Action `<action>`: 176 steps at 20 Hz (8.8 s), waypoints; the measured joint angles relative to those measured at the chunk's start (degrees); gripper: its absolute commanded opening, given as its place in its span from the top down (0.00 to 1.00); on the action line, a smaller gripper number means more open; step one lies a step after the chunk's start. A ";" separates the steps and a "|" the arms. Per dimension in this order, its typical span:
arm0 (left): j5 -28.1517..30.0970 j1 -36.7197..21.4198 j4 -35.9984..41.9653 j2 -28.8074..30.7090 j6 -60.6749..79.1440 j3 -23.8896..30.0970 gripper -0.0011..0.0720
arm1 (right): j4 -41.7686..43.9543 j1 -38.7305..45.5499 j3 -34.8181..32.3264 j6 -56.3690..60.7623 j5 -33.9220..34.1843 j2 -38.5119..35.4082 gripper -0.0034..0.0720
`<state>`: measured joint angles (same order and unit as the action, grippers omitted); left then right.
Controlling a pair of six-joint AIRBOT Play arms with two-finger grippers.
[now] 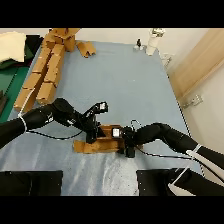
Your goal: Fold the box.
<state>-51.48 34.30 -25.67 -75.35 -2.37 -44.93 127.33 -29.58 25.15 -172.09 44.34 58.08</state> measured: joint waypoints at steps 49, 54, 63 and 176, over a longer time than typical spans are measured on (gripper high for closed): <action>-12.15 -4.17 -20.76 12.55 -43.93 0.02 0.97 | -1.51 0.00 0.04 0.07 -0.79 0.15 0.29; -13.73 1.92 -15.78 14.56 -66.64 5.11 0.97 | -1.51 0.00 0.04 0.04 -0.59 0.15 0.29; 17.20 3.56 4.00 12.66 -66.93 7.78 0.97 | -1.51 0.00 0.04 0.04 -0.55 0.15 0.29; 11.74 6.19 -23.06 15.15 -9.09 14.60 0.23 | -1.55 0.00 0.04 0.07 -0.35 0.15 0.29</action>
<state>-39.75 40.49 -48.73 -60.20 -11.46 -30.33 125.78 -29.58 25.19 -172.03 43.99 58.24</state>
